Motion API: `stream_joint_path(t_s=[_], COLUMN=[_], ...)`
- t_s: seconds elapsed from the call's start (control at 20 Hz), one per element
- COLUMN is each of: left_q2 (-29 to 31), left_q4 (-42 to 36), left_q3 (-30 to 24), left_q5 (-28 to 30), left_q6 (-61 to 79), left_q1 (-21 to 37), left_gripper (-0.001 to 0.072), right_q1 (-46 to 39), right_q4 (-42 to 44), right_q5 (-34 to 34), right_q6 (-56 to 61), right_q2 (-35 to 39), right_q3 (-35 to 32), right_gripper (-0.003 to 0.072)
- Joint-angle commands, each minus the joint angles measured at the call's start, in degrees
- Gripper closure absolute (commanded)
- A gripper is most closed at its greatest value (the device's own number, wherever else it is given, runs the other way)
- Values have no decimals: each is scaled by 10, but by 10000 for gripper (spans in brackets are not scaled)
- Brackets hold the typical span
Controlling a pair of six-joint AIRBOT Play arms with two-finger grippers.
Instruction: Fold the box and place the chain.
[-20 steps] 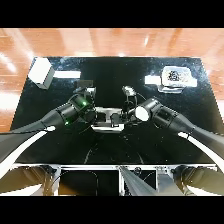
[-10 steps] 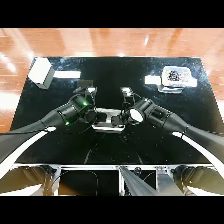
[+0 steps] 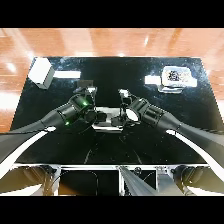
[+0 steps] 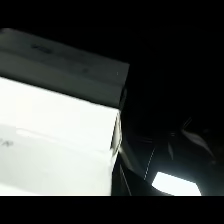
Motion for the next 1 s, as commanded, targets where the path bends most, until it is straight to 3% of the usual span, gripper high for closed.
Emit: stream_joint_path(t_s=[0.0,0.95], left_q2=[0,0], left_q4=[0,-1], left_q3=[0,0], left_q5=[0,-5], left_q6=[0,0], left_q1=[0,0], left_gripper=[690,690], right_q1=[1,0], right_q4=[-8,-21], right_q5=[12,18], right_q6=[0,1], right_q2=[-19,-50], right_q3=[16,35], right_gripper=[423,425])
